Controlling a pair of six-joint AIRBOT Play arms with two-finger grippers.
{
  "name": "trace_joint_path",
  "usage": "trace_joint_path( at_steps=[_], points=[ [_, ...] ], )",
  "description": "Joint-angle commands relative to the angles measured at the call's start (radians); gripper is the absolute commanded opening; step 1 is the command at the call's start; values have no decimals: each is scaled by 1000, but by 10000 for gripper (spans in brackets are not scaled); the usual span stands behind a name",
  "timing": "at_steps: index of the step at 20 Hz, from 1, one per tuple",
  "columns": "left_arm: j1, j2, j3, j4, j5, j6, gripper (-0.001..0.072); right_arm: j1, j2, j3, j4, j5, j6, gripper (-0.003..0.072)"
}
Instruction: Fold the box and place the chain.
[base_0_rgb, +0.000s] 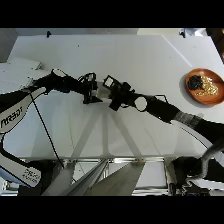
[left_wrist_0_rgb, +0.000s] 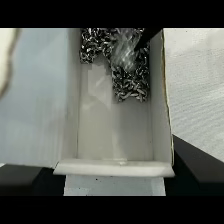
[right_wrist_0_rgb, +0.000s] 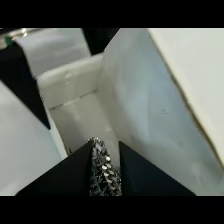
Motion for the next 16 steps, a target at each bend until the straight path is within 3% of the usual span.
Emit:
trace_joint_path(
  at_steps=[1,6,12,16],
  points=[
    [0,0,0,0,0,0,413,6,13,12,6,-23,1,209],
    [0,0,0,0,0,0,413,-28,71,12,5,49,1,209],
    [0,0,0,0,0,0,413,-210,204,12,-2,377,0,208],
    [0,0,0,0,0,0,413,-341,208,12,-6,484,42,198]
  ],
)
